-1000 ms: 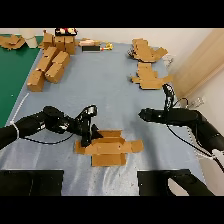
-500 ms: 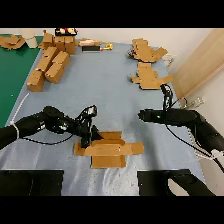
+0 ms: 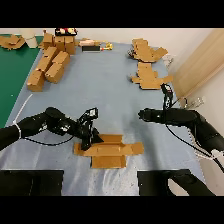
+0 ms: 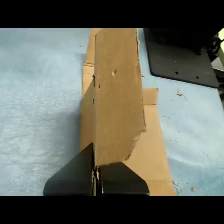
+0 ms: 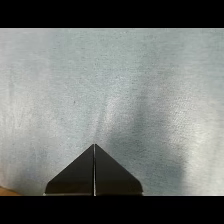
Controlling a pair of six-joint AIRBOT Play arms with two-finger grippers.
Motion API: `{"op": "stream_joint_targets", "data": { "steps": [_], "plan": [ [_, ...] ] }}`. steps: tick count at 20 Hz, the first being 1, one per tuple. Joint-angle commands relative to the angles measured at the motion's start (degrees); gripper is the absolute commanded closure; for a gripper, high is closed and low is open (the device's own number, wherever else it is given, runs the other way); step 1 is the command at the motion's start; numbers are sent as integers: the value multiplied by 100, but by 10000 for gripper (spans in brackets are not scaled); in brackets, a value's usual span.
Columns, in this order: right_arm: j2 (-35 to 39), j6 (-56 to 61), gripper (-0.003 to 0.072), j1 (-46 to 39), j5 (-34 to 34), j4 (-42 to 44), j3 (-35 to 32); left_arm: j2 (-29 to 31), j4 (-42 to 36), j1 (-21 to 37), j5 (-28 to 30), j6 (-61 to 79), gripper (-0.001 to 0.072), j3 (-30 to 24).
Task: Fold the box.
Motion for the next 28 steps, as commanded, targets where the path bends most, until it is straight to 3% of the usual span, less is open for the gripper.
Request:
{"op": "stream_joint_targets", "data": {
  "steps": [1,13,16,20,24,26,28],
  "plan": [
    [-2,2,684,0,2,0,4,-22,142,-94,72,-4,697,0],
    [98,-2,685,219,-44,-118,4,-2,146,-37,186,-133,697,4],
    [549,44,685,835,-337,-483,4,-2,142,-37,170,-133,697,4],
    [1768,1506,685,1888,-1152,-2225,4,-2,144,-37,170,-131,697,4],
    [2767,2065,685,2855,-2535,-2712,2,-2,142,-42,166,-131,697,4],
    [2846,2258,685,3534,-2621,-3049,2,-2,140,-42,168,-133,697,4],
    [2702,2420,686,4286,-2267,-3821,2,-2,140,-42,166,-133,697,4]
  ]
}}
